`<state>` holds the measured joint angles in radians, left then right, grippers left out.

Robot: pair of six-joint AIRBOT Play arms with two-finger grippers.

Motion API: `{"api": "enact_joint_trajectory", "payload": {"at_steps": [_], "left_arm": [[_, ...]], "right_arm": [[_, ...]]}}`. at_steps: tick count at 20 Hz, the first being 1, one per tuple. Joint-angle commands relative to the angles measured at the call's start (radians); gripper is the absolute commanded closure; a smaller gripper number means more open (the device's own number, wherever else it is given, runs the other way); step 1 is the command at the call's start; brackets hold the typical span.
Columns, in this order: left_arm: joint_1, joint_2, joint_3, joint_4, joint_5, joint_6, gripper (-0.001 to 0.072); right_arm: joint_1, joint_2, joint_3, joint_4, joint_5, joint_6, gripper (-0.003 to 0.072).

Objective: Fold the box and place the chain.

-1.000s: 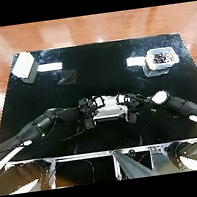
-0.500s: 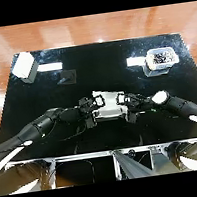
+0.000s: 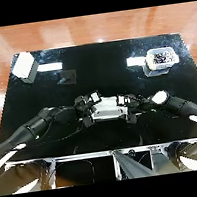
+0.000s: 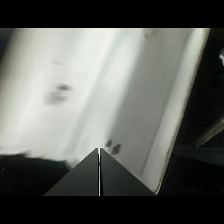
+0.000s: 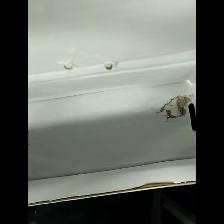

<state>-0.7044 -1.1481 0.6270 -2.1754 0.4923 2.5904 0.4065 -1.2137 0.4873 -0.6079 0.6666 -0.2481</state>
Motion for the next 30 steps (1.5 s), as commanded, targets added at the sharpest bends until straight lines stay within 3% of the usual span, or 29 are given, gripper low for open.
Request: {"api": "enact_joint_trajectory", "payload": {"at_steps": [1, 4, 8, 11, 14, 17, 22, 26, 30], "left_arm": [[0.024, 0.087, -0.003, 0.190, 0.106, -0.233, 0.0695], [0.095, 0.170, -0.026, 0.266, 0.207, -0.390, 0.0694], [0.349, 0.200, -0.037, 0.262, 0.357, -0.763, 0.0691], [0.566, 0.175, -0.037, 0.103, 0.446, -0.866, 0.0691], [0.662, 0.098, -0.037, 0.028, 0.510, -0.860, 0.0692], [0.640, -0.023, -0.037, -0.083, 0.555, -0.774, 0.0692], [0.478, -0.174, -0.036, -0.171, 0.451, -0.736, 0.0693], [0.385, -0.185, -0.031, -0.210, 0.377, -0.730, 0.0693], [0.369, -0.184, 0.003, -0.209, 0.407, -0.730, 0.0693]], "right_arm": [[0.000, -0.001, 0.000, -0.021, 0.002, -0.014, 0.0145], [0.001, -0.005, 0.000, -0.021, 0.003, -0.014, 0.0145], [0.001, -0.005, 0.000, -0.021, 0.003, -0.014, 0.0145], [0.001, -0.005, 0.000, -0.021, 0.002, -0.014, 0.0145], [0.001, -0.005, 0.000, -0.021, 0.002, -0.014, 0.0146], [0.001, -0.005, 0.000, -0.021, 0.002, -0.014, 0.0145], [0.001, -0.005, 0.000, -0.021, 0.002, -0.014, 0.0145], [0.001, -0.005, 0.000, -0.021, 0.002, -0.014, 0.0145], [0.001, -0.005, 0.000, -0.021, 0.002, -0.014, 0.0145]]}}
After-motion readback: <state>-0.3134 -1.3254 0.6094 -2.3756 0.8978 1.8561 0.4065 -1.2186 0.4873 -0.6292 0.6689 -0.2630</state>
